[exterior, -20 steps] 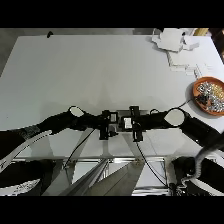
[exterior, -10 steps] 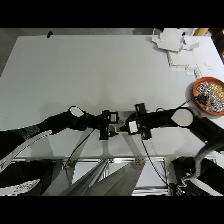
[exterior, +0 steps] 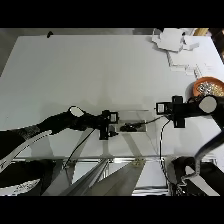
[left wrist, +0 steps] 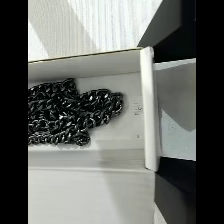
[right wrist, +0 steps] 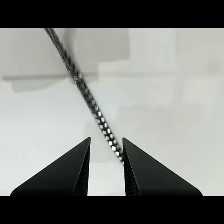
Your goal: Fold the box and place the chain.
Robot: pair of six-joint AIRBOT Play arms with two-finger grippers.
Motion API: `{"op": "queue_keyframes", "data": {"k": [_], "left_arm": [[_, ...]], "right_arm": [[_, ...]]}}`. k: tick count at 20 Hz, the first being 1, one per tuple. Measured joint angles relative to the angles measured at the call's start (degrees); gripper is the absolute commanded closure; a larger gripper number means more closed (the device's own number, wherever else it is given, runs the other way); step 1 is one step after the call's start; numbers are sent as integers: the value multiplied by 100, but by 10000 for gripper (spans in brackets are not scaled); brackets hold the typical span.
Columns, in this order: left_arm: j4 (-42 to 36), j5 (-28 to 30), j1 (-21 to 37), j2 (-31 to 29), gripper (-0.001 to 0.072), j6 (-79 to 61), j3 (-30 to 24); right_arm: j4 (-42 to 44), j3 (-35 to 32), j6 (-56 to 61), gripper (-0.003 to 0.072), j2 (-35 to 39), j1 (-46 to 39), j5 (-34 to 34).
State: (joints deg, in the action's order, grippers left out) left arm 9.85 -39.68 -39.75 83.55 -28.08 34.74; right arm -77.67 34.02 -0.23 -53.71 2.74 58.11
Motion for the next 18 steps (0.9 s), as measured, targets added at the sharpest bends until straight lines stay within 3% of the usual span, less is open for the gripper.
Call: {"op": "queue_keyframes", "data": {"k": [5,11,12,15,17,18], "left_arm": [[0,0,0,0,436,2,0],[0,0,0,0,436,2,0],[0,0,0,0,436,2,0],[2,0,0,0,436,2,0],[2,0,0,0,436,2,0],[0,0,0,0,436,2,0]], "right_arm": [[-326,-2,-385,457,-706,-234,-358],[-15,-2,-994,467,-1117,-284,-754],[20,-2,-1045,516,-1187,-289,-752],[42,-2,-1154,528,-1305,-291,-645],[26,0,-1185,656,-1335,-291,-562],[22,-2,-1189,663,-1344,-293,-514]]}}
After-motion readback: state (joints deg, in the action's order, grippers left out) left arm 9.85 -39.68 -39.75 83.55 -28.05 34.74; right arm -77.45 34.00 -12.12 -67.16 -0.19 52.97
